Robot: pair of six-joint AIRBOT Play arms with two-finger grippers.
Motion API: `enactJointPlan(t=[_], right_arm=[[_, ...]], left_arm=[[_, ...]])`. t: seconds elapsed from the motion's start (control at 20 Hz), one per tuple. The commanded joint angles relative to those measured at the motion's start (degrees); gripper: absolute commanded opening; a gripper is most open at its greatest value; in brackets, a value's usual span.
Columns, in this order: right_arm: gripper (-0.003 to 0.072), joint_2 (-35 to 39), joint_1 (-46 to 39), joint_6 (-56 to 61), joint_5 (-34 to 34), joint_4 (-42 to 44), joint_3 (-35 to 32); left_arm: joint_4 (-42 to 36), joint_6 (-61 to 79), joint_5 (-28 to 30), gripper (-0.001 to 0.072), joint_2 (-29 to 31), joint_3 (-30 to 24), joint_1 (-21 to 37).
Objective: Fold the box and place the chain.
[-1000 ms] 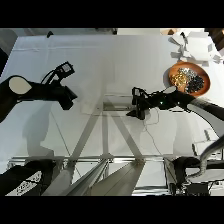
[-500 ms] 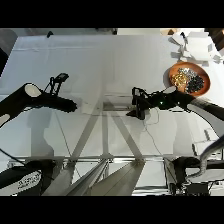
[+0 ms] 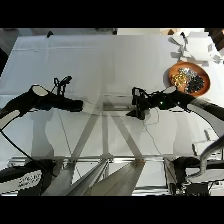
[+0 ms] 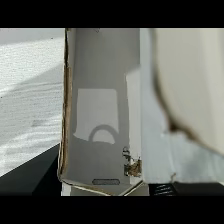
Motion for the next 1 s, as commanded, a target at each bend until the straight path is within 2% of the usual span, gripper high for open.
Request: enactJointPlan(t=[0.0,0.35,0.55,0.7,0.75,0.8,0.95], right_arm=[[0.0404,0.0,0.0,0.0,0.0,0.0,0.0],[0.0404,0.0,0.0,0.0,0.0,0.0,0.0],[0.0404,0.0,0.0,0.0,0.0,0.0,0.0],[0.0404,0.0,0.0,0.0,0.0,0.0,0.0],[0.0404,0.0,0.0,0.0,0.0,0.0,0.0],[0.0404,0.0,0.0,0.0,0.0,0.0,0.0],[0.0404,0.0,0.0,0.0,0.0,0.0,0.0]], left_arm=[[-9.9,6.6,-1.0,0.0003,-0.3,0.0,-0.9],[-13.7,8.2,-0.2,0.0005,-2.3,0.0,-5.7],[-24.4,8.3,-0.1,0.0021,-2.3,0.0,-6.3],[-26.4,9.1,-0.1,0.0134,-2.3,0.0,-6.3],[-26.4,9.0,-0.2,0.0225,-2.3,0.0,-6.3],[-26.5,9.0,-0.2,0.0280,-2.3,0.0,-6.3],[-26.5,9.0,-0.3,0.0285,-2.3,0.0,-6.3]])
